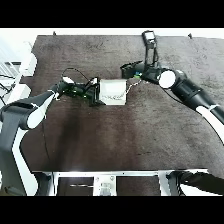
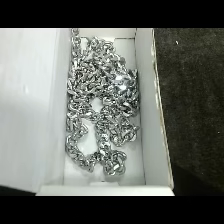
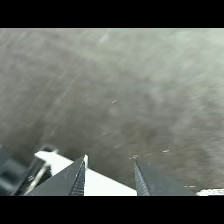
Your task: Fold the box and place the chain.
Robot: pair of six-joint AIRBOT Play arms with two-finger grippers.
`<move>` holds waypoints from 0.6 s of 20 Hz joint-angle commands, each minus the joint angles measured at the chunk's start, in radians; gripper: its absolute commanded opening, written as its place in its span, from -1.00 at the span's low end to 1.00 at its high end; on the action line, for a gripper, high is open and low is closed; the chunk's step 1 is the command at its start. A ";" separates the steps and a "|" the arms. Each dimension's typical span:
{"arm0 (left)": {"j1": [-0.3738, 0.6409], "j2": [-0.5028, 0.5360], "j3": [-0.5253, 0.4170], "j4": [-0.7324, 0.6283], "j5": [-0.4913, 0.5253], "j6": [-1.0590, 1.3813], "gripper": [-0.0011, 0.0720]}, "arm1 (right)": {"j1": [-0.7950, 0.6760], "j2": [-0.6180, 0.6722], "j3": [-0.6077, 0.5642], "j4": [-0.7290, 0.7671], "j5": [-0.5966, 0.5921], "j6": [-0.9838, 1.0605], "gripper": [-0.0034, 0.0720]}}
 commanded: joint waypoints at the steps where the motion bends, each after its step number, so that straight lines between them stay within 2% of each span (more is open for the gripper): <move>1: 0.000 0.000 0.000 0.000 -0.004 0.000 0.39 | -0.093 0.012 -0.034 0.000 0.002 0.012 0.05; 4: 0.000 0.000 0.000 0.000 0.000 0.000 0.39 | -0.214 -0.064 -0.070 0.003 0.002 0.103 0.07; 5: 0.000 0.000 0.000 0.000 -0.001 0.000 0.39 | -0.242 -0.105 -0.067 0.016 -0.003 0.124 0.23; 6: 0.000 0.000 0.000 0.000 -0.001 0.000 0.39 | -0.255 -0.145 -0.058 0.036 -0.008 0.124 0.24; 8: 0.000 0.000 0.000 0.000 -0.001 0.000 0.39 | -0.259 -0.239 -0.012 0.041 -0.009 0.124 0.24; 10: 0.000 0.000 0.000 0.000 -0.001 0.000 0.39 | -0.259 -0.333 0.048 0.047 -0.009 0.131 0.09; 12: 0.000 0.000 0.000 0.000 -0.001 0.000 0.39 | -0.259 -0.406 0.096 0.048 -0.003 0.175 0.08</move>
